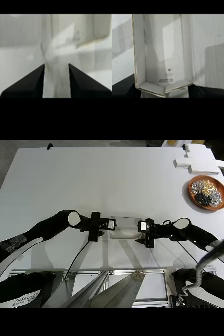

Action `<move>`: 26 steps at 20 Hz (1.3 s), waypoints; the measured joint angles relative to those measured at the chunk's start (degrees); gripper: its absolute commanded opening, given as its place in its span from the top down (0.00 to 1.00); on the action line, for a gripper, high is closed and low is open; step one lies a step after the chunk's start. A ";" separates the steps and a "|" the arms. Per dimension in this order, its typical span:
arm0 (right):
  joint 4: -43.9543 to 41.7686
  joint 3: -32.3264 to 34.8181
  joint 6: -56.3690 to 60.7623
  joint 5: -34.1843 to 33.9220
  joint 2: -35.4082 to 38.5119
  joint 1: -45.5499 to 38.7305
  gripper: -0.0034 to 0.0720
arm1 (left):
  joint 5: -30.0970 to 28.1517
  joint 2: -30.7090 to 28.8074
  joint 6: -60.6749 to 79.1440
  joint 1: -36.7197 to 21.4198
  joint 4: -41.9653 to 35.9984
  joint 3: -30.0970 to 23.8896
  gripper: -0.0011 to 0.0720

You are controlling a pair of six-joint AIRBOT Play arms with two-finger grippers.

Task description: Fold the box and place the chain.

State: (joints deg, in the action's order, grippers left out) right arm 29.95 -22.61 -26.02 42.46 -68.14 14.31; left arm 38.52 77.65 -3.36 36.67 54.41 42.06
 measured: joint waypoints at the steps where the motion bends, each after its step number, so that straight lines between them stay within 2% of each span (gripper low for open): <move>1: 0.00 0.00 0.02 0.02 0.00 0.00 0.62 | 0.57 -0.02 0.20 0.22 -0.13 -0.02 0.52; 3: 0.00 0.00 0.00 0.02 0.00 0.00 0.62 | 0.37 -0.20 0.28 0.72 -0.85 -0.02 0.53; 5: 0.00 0.00 0.00 0.02 0.00 0.00 0.62 | 0.92 -0.26 0.44 1.14 -1.49 -0.02 0.63; 11: 0.00 0.00 0.00 0.02 0.00 0.00 0.62 | 1.97 -0.31 0.61 1.84 -3.26 -0.02 0.63; 12: 0.00 0.00 0.00 0.02 0.00 0.00 0.62 | 1.92 -0.31 0.61 1.90 -3.69 -0.02 0.68; 13: 0.00 0.00 0.02 0.02 0.00 0.00 0.62 | 1.66 -0.31 0.61 1.92 -4.26 -0.02 0.78; 14: 0.00 0.00 0.02 0.02 0.00 0.00 0.62 | 1.27 -0.31 0.61 1.99 -4.74 -0.02 0.82; 21: -0.02 0.00 0.07 0.02 0.00 0.00 0.62 | -2.16 -0.31 0.76 3.69 -8.48 -0.02 0.82; 23: -0.02 0.00 0.09 0.00 0.00 -0.02 0.62 | -3.34 -0.07 0.81 4.31 -9.81 -0.02 0.77; 24: -0.02 0.00 0.07 0.00 0.00 -0.02 0.62 | -3.78 0.20 0.81 4.59 -10.36 -0.02 0.69; 25: -0.02 0.00 0.07 0.00 0.00 -0.02 0.62 | -4.15 0.63 0.81 4.92 -10.93 -0.02 0.49; 26: 0.00 0.00 0.07 0.00 0.00 -0.02 0.62 | -4.17 1.11 0.81 5.25 -11.26 -0.02 0.37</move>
State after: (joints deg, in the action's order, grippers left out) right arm 29.95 -22.61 -25.96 42.46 -68.14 14.28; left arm 34.35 78.76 -2.55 41.91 43.16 42.04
